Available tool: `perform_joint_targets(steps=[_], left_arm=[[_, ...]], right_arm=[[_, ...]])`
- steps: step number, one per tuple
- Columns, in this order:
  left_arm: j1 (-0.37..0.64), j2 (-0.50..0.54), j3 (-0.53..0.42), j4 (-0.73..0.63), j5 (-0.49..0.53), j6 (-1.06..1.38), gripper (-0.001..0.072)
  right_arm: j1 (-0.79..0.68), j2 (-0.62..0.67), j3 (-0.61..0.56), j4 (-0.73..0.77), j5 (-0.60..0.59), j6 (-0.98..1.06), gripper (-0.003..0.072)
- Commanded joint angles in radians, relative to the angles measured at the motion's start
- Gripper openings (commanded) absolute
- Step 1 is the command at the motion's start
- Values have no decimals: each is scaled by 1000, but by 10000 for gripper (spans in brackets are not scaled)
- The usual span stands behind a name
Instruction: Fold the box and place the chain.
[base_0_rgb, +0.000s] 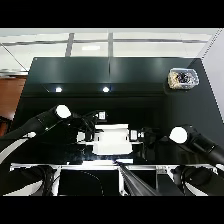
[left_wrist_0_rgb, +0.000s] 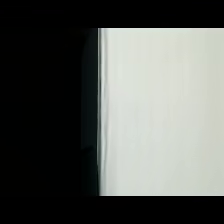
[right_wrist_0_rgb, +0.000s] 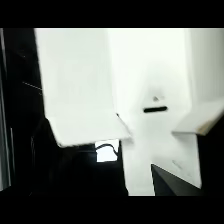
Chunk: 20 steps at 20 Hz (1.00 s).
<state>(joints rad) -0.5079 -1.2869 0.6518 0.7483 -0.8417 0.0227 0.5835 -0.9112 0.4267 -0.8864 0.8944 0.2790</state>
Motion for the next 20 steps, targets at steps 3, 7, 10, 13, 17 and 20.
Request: perform_joint_targets(steps=[3,7,10,13,17,20], left_arm=[[0,-1,-1,3,-1,0,30],[0,-1,-1,3,-1,0,30],[0,-1,-1,3,-1,0,30],[0,-1,-1,3,-4,0,30],[0,-1,-1,3,-4,0,30],[0,-1,-1,3,-4,0,30]], right_arm=[[139,-23,-34,66,-173,-56,707],[200,-51,-34,72,-259,-60,707],[206,-54,-34,87,-286,-59,707],[206,-53,-5,96,-290,-42,706],[163,-47,53,35,-286,23,706],[80,-35,72,14,-259,43,707]])
